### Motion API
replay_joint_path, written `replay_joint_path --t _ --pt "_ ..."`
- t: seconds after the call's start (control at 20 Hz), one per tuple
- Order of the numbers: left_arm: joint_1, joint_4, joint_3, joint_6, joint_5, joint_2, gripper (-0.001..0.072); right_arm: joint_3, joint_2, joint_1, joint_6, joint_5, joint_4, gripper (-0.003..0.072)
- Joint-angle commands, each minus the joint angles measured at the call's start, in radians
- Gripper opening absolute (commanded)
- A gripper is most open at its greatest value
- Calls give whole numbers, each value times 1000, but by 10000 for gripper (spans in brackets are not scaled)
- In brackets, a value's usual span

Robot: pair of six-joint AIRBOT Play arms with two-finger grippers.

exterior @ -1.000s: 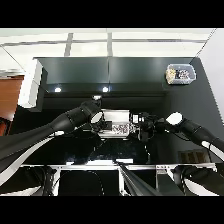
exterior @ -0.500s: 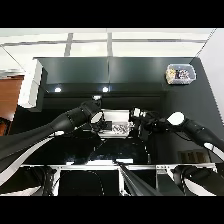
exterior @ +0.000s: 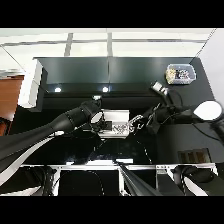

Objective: Fold the box and place the chain.

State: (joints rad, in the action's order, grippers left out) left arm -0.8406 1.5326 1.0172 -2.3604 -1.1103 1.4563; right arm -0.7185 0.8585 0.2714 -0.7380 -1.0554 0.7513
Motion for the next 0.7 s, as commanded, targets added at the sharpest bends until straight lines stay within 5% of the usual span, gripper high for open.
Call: replay_joint_path --t 0.0,0.2,0.6,0.65 --pt "0 -1 0 0 1 1 30 -119 -27 -10 -77 -106 -258 11" --pt "0 -1 0 0 1 1 30 -160 -19 -3 -77 -26 -477 11" --pt "0 -1 0 0 0 1 30 -112 201 147 -208 31 -165 17" --pt "0 -1 0 0 0 1 30 -108 215 143 -251 43 -115 171"
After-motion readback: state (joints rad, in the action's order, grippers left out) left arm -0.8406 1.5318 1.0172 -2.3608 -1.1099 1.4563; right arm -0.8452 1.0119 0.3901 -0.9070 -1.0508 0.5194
